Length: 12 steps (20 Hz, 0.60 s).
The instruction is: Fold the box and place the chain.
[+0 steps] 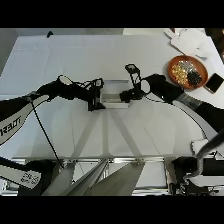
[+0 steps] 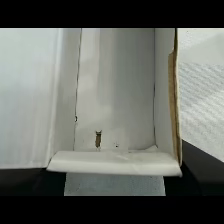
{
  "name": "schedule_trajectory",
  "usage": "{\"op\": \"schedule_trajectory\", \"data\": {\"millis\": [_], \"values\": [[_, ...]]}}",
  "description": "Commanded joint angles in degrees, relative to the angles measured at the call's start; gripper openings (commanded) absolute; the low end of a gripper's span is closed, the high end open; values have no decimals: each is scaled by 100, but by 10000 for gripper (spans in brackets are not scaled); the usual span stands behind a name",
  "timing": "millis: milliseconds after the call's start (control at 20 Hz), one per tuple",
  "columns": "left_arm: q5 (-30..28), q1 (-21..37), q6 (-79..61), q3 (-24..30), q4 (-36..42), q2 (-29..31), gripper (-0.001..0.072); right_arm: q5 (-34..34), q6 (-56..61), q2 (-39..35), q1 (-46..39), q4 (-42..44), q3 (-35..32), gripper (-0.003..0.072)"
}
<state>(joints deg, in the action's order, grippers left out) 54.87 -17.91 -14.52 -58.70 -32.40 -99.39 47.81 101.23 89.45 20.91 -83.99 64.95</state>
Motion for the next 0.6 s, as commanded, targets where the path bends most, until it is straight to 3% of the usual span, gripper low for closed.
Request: {"op": "schedule_trajectory", "data": {"millis": [0, 50, 550], "values": [[-2, -2, -2, -2, -2, 0, 113, 446, 715, 267, 155, -560, 420, 353], [-2, -2, 0, -2, -2, 0, 113, 424, 876, 308, 195, -570, 466, 321], [-2, -2, -2, -2, -2, 0, 113, 673, 2212, 560, 350, -693, 529, 317]]}}
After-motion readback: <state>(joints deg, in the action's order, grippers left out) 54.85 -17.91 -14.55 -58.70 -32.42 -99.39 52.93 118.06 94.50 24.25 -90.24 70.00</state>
